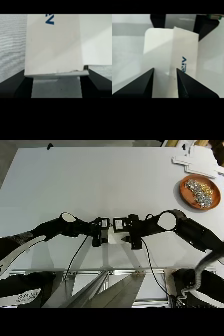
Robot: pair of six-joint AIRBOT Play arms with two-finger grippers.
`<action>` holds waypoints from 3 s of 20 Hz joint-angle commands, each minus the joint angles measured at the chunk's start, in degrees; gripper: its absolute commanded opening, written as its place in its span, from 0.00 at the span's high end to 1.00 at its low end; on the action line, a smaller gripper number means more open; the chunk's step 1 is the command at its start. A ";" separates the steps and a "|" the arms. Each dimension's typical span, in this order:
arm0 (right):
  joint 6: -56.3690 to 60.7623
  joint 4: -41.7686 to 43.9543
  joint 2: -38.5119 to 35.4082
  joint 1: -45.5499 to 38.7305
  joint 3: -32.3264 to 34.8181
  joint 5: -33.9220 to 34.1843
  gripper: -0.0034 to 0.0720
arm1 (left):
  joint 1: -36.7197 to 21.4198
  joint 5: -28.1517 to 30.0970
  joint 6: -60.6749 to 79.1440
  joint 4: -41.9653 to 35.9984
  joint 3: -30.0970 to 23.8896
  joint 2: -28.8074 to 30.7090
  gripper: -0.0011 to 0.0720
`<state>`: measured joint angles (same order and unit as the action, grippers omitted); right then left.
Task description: Fold the box and place the chain.
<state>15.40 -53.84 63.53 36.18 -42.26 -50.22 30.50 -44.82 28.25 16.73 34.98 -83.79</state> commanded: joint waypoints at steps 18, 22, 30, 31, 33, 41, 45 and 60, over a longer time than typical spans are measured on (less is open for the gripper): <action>2.67 -3.41 0.04 1.42 1.07 1.57 0.55 | -0.04 0.02 0.00 0.02 0.00 0.04 0.92; 3.74 -4.96 0.04 1.42 1.07 4.63 0.50 | -0.04 0.00 0.00 0.02 0.00 0.04 0.92; 3.74 -6.54 0.04 1.42 1.07 4.59 0.67 | -0.04 0.02 0.00 0.02 0.00 0.04 0.92; 3.76 -6.51 0.04 1.42 1.07 4.57 0.67 | -0.04 0.02 0.00 0.02 0.00 0.04 0.92; 3.76 -6.49 0.02 1.42 1.07 4.57 0.75 | -0.04 0.00 0.00 0.02 0.00 0.04 0.92; 4.61 -6.34 -1.40 1.42 1.07 5.35 0.85 | -0.04 0.02 0.00 0.02 0.00 0.04 0.92; 6.03 -6.47 -1.44 1.42 1.07 7.21 0.85 | -0.04 0.02 0.00 0.02 0.00 0.04 0.92; 7.32 -7.78 -1.36 1.42 1.27 7.17 0.85 | -0.04 0.02 0.00 0.02 0.00 0.04 0.92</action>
<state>22.17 -61.47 62.13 37.58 -41.17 -41.60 30.41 -44.64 28.18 16.67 35.00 -83.79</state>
